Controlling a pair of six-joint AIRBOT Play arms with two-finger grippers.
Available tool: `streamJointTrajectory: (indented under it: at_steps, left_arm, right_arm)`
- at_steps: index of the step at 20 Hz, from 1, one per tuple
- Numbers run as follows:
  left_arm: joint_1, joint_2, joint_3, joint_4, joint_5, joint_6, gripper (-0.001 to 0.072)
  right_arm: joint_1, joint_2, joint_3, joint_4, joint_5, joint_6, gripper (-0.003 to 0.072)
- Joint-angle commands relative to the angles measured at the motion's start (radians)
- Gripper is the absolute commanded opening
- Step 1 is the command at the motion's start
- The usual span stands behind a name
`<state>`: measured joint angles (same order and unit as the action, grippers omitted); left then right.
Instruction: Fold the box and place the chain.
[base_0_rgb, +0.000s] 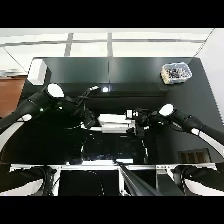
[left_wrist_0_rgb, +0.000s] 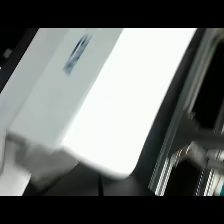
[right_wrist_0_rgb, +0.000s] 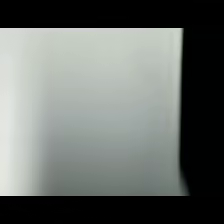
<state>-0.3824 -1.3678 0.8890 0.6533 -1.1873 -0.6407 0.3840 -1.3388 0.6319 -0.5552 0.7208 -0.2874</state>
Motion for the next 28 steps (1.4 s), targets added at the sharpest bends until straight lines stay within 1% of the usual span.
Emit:
streamJointTrajectory:
  at_steps: [1, 2, 3, 4, 5, 6, 7, 9, 10, 11, 13, 14, 15, 16, 18, 19, 21, 22, 23, 25, 26, 27, 28]
  left_arm:
    - [-0.024, -0.025, -0.029, -0.309, 0.310, 0.123, 0.0026]
    - [-0.018, -0.024, -0.029, -0.354, 0.432, 0.123, 0.0026]
    - [-0.009, -0.026, -0.029, -0.357, 0.513, 0.123, 0.0026]
    - [-0.005, -0.032, -0.030, -0.320, 0.560, 0.121, 0.0025]
    - [-0.003, -0.045, -0.030, -0.277, 0.553, 0.121, 0.0025]
    - [-0.003, -0.063, -0.030, -0.227, 0.523, 0.115, 0.0025]
    - [-0.003, -0.083, -0.030, -0.182, 0.471, 0.111, 0.0025]
    - [-0.003, -0.126, -0.030, -0.163, 0.362, 0.109, 0.0024]
    - [-0.004, -0.143, -0.030, -0.164, 0.324, 0.109, 0.0025]
    - [-0.008, -0.156, -0.030, -0.163, 0.299, 0.109, 0.0024]
    - [-0.010, -0.162, -0.029, -0.163, 0.290, 0.109, 0.0024]
    - [-0.004, -0.158, -0.020, -0.142, 0.285, 0.108, 0.0023]
    - [0.000, -0.143, -0.005, -0.092, 0.286, 0.087, 0.0022]
    - [0.003, -0.108, 0.013, -0.012, 0.307, 0.042, 0.0022]
    - [0.026, -0.002, 0.034, 0.140, 0.347, -0.049, 0.0022]
    - [0.046, 0.059, 0.029, 0.178, 0.349, -0.070, 0.0022]
    - [0.096, 0.169, -0.034, 0.172, 0.359, -0.051, 0.0025]
    - [0.121, 0.211, -0.098, 0.140, 0.373, 0.001, 0.0027]
    - [0.142, 0.238, -0.166, 0.091, 0.365, 0.121, 0.0027]
    - [0.153, 0.246, -0.243, 0.082, 0.287, 0.406, 0.0027]
    - [0.148, 0.240, -0.265, 0.090, 0.258, 0.555, 0.0062]
    - [0.134, 0.235, -0.280, 0.090, 0.271, 0.695, 0.0322]
    - [0.117, 0.226, -0.283, 0.105, 0.289, 0.796, 0.0672]
  right_arm:
    - [0.001, -0.001, 0.000, 0.000, 0.000, 0.000, 0.0196]
    - [0.001, -0.001, 0.000, 0.000, 0.000, 0.000, 0.0196]
    - [0.001, -0.001, 0.000, 0.000, 0.000, 0.000, 0.0196]
    - [0.001, -0.001, 0.000, 0.000, 0.000, 0.000, 0.0196]
    - [0.001, -0.001, 0.000, 0.000, 0.000, 0.000, 0.0196]
    - [0.001, -0.001, 0.000, 0.001, 0.000, 0.000, 0.0196]
    - [0.001, -0.001, 0.000, 0.000, 0.000, 0.000, 0.0196]
    - [0.001, -0.001, 0.000, 0.000, 0.000, 0.000, 0.0196]
    - [0.001, -0.001, 0.000, 0.001, 0.000, 0.000, 0.0196]
    - [0.001, -0.001, 0.000, 0.000, 0.000, 0.000, 0.0196]
    - [0.001, -0.001, 0.000, 0.000, -0.001, 0.000, 0.0196]
    - [0.001, -0.001, 0.000, 0.001, -0.001, 0.000, 0.0196]
    - [0.001, -0.001, 0.000, 0.001, -0.002, 0.001, 0.0197]
    - [0.001, -0.001, 0.000, 0.001, -0.005, 0.003, 0.0197]
    - [0.001, -0.001, 0.000, 0.001, -0.005, 0.004, 0.0196]
    - [0.001, -0.001, 0.000, 0.001, -0.005, 0.004, 0.0196]
    - [0.001, -0.001, 0.000, 0.001, -0.005, 0.004, 0.0197]
    - [0.001, -0.001, 0.000, 0.001, -0.005, 0.004, 0.0197]
    - [0.001, -0.001, 0.000, 0.001, -0.006, 0.004, 0.0197]
    - [0.001, -0.001, 0.000, 0.001, -0.006, 0.004, 0.0196]
    - [0.001, -0.001, 0.000, 0.001, -0.006, 0.004, 0.0197]
    - [0.001, -0.001, 0.000, 0.001, -0.006, 0.004, 0.0196]
    - [0.001, -0.001, 0.000, 0.001, -0.006, 0.004, 0.0196]
